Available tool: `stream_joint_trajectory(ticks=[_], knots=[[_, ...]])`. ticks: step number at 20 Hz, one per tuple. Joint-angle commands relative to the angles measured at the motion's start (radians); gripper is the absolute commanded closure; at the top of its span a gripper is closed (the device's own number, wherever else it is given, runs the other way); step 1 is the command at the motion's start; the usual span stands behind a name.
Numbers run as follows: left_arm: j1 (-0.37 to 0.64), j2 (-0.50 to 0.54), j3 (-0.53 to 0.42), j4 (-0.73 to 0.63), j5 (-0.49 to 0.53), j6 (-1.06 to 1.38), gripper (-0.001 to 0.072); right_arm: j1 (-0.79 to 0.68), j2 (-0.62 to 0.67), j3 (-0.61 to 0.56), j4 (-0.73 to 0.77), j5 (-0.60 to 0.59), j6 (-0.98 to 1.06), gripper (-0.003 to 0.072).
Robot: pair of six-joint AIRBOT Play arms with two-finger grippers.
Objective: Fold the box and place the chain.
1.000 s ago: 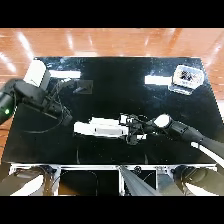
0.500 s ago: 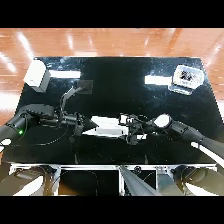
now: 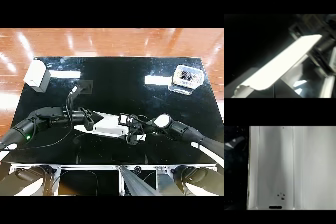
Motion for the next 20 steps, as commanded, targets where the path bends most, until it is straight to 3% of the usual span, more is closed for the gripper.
stream_joint_trajectory(ticks=[1,5,10,14,20], knots=[[-0.065,0.001,-0.001,-0.006,-0.188,0.006,0.0691,0.0,0.0,0.0,0.0,0.001,0.0,0.0064],[-0.119,0.001,-0.001,-0.006,-0.311,0.001,0.0691,0.0,0.0,0.0,0.0,0.001,0.0,0.0064],[-0.154,-0.004,-0.001,-0.006,-0.395,-0.003,0.0691,0.0,0.0,0.0,0.0,0.001,0.0,0.0064],[-0.16,-0.061,-0.001,-0.003,-0.384,-0.043,0.0691,0.0,0.0,0.0,0.0,0.001,0.0,0.0064],[-0.16,-0.093,0.0,0.005,-0.288,-0.054,0.0691,0.0,0.0,0.0,-0.001,0.001,0.0,0.0064]])
